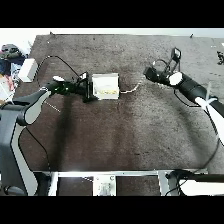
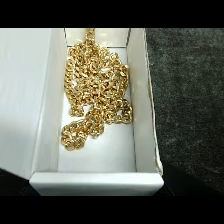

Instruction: Fold the box and place the chain.

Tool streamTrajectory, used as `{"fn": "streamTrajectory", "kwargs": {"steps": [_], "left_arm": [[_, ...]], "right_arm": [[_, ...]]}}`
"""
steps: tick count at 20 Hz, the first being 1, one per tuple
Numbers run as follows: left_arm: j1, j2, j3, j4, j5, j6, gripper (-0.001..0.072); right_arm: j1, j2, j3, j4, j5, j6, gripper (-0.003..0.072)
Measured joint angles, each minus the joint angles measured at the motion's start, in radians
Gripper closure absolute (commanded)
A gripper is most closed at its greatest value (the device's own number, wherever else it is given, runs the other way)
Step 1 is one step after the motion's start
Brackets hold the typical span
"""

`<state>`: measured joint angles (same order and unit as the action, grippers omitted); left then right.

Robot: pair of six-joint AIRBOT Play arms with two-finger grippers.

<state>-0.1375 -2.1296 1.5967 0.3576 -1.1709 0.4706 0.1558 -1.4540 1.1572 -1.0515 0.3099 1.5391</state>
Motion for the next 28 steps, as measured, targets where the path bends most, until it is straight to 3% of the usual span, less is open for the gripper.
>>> {"fn": "streamTrajectory", "kwargs": {"steps": [4,7,16,28], "left_arm": [[0.0,0.0,0.0,0.0,0.0,0.0,0.0411],[0.0,0.0,0.0,0.0,0.0,0.0,0.0411],[0.0,0.0,0.0,0.0,0.0,0.0,0.0411],[0.0,0.0,0.0,0.0,0.0,0.0,0.0411]], "right_arm": [[0.12,0.141,0.0,0.001,-0.009,-0.053,0.0676],[0.206,0.176,0.014,0.001,-0.044,-0.068,0.0676],[0.366,0.105,0.049,0.035,-0.127,-0.078,0.0676],[0.403,0.09,0.138,0.041,-0.131,-0.081,0.0676]]}}
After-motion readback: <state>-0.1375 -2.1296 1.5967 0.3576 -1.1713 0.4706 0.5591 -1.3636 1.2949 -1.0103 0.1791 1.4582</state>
